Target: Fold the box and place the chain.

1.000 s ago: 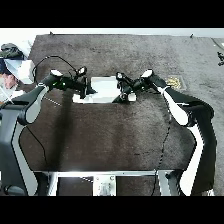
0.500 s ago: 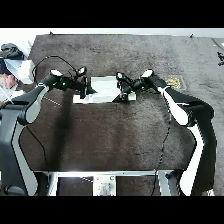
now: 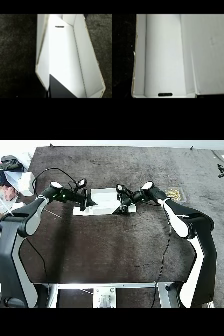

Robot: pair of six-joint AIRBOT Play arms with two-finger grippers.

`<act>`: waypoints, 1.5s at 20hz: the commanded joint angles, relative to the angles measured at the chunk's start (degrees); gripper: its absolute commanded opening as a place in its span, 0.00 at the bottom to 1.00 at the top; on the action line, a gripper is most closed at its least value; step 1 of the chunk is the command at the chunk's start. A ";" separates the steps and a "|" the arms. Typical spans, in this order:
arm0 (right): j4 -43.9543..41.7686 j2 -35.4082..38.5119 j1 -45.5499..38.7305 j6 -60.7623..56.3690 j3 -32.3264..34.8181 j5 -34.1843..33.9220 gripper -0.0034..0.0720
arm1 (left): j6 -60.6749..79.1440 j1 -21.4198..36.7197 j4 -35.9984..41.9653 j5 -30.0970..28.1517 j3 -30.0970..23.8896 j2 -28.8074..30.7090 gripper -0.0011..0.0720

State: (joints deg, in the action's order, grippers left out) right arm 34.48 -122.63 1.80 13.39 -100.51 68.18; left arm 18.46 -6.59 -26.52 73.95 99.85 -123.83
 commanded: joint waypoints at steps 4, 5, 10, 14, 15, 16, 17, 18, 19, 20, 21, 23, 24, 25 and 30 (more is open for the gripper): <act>0.02 0.00 0.02 0.07 -0.07 -0.04 0.75 | 0.00 -0.02 -0.02 0.00 0.02 -0.04 0.03; 0.02 0.00 0.02 0.07 -0.07 -0.04 0.75 | 0.00 -0.02 0.00 0.00 0.02 -0.04 0.03; 0.02 0.00 0.02 0.07 -0.07 -0.04 0.75 | 0.00 -0.02 -0.02 0.02 0.02 -0.04 0.03; 0.02 0.00 0.02 0.07 -0.07 -0.04 0.75 | 0.00 -0.02 0.00 0.02 0.02 -0.04 0.03; 0.02 0.00 0.02 0.07 -0.07 -0.04 0.75 | 0.00 -0.02 0.00 0.02 0.02 -0.04 0.03; 0.02 0.00 0.02 0.07 -0.07 -0.04 0.75 | 0.00 -0.02 0.00 0.02 0.02 -0.04 0.03; 0.02 0.00 0.02 0.07 -0.07 -0.04 0.75 | 0.00 -0.02 0.00 0.02 0.02 -0.04 0.03; 0.02 0.00 0.02 0.07 -0.07 -0.04 0.75 | 0.00 -0.02 0.00 0.02 0.02 -0.04 0.03; 0.02 0.00 0.02 0.07 -0.07 -0.04 0.75 | 0.00 -0.02 -0.02 0.04 0.02 -0.04 0.03; 0.00 0.00 0.02 0.07 -0.07 -0.04 0.75 | 0.00 -0.02 0.00 0.09 0.02 -0.04 0.03; 0.02 0.00 0.02 0.07 -0.07 -0.04 0.75 | 0.00 -0.02 -0.02 0.11 0.02 -0.04 0.03; 0.00 0.00 0.02 0.07 -0.07 -0.04 0.75 | -0.04 -0.02 -0.02 0.20 0.02 -0.04 0.03; 0.02 0.00 0.02 0.07 -0.07 -0.04 0.75 | -0.04 -0.02 -0.02 0.48 0.02 -0.04 0.03; 0.02 0.00 0.02 0.07 -0.07 -0.04 0.75 | 0.02 -0.02 -0.02 0.44 0.02 -0.04 0.03; 0.02 0.00 0.02 0.07 -0.07 -0.04 0.75 | -0.57 0.04 -0.07 1.03 0.02 0.37 0.50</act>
